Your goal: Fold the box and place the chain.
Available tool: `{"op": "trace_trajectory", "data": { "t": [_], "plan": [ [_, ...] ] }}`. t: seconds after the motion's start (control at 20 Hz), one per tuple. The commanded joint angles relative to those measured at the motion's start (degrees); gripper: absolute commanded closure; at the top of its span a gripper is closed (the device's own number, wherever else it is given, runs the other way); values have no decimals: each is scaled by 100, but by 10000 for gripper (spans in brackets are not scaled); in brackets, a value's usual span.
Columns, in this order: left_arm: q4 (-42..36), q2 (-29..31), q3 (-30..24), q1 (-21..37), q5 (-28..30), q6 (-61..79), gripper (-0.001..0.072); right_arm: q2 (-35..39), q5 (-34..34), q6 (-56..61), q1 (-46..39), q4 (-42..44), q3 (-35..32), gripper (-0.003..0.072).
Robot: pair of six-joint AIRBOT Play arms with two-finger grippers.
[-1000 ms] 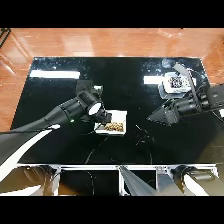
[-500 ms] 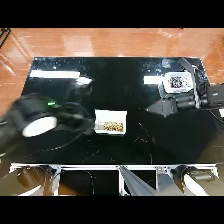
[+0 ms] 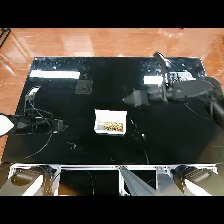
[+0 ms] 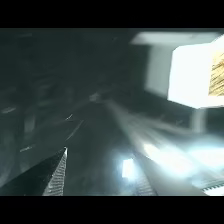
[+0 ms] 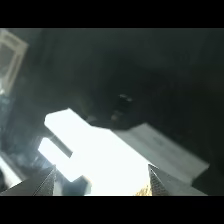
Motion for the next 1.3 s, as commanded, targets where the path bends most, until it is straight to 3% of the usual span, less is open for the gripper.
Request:
{"op": "trace_trajectory", "data": {
  "t": [0.0,0.15,0.25,0.45,0.65,1.25],
  "plan": [
    [-918,-348,-229,492,608,841,201,-1104,-273,179,269,-822,1161,-29],
    [-1097,-831,-229,483,496,1115,201,-2074,-1539,-966,310,-1045,2079,-29],
    [-1261,-1051,-229,481,544,1311,201,-2328,-1910,-1598,354,-1075,2135,-29],
    [-1449,-1185,-229,481,610,1329,201,-2520,-1775,-2203,507,-1119,2135,-29],
    [-1526,-1187,-229,481,625,1394,201,-2529,-2087,-2594,820,-1121,2135,-21],
    [-1685,-1187,-216,481,608,1397,201,-2527,-2262,-2638,1187,-1585,2135,-21]
  ]
}}
